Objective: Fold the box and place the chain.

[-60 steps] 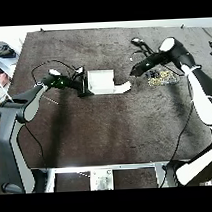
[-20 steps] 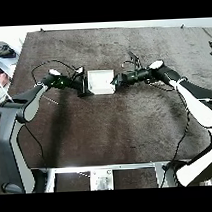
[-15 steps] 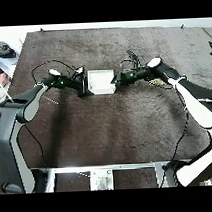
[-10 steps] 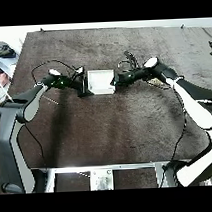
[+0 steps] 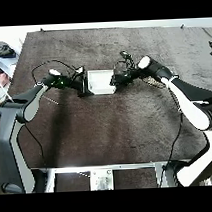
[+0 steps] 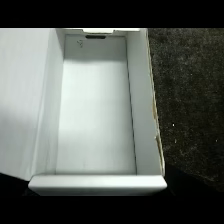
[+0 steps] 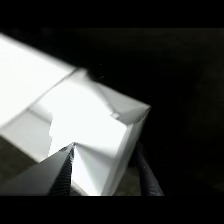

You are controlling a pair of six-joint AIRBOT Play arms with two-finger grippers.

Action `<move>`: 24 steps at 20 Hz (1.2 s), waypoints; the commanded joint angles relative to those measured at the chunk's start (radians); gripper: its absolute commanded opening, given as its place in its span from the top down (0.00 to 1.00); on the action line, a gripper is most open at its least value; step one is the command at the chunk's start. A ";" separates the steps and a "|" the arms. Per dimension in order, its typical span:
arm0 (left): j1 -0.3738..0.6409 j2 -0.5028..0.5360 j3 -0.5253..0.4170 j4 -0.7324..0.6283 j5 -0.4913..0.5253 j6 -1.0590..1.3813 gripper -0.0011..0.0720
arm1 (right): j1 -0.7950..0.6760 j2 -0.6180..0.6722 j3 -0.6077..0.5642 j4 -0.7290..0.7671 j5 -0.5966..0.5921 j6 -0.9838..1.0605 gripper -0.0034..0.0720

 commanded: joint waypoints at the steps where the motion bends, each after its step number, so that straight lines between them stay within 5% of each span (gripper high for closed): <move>1: 0.000 -0.001 0.000 0.000 0.000 0.000 0.28 | 0.034 -0.068 0.125 -0.162 0.108 0.132 0.39; 6: 0.000 -0.001 0.000 0.000 0.000 0.000 0.28 | 0.096 -0.161 0.306 -0.314 0.228 0.244 0.39; 16: 0.000 -0.001 0.000 0.000 0.000 0.000 0.28 | 0.127 -0.174 0.340 -0.427 0.240 0.361 0.39; 24: 0.000 -0.001 0.000 0.000 0.000 0.000 0.28 | 0.144 -0.260 0.479 -0.492 0.344 0.380 0.39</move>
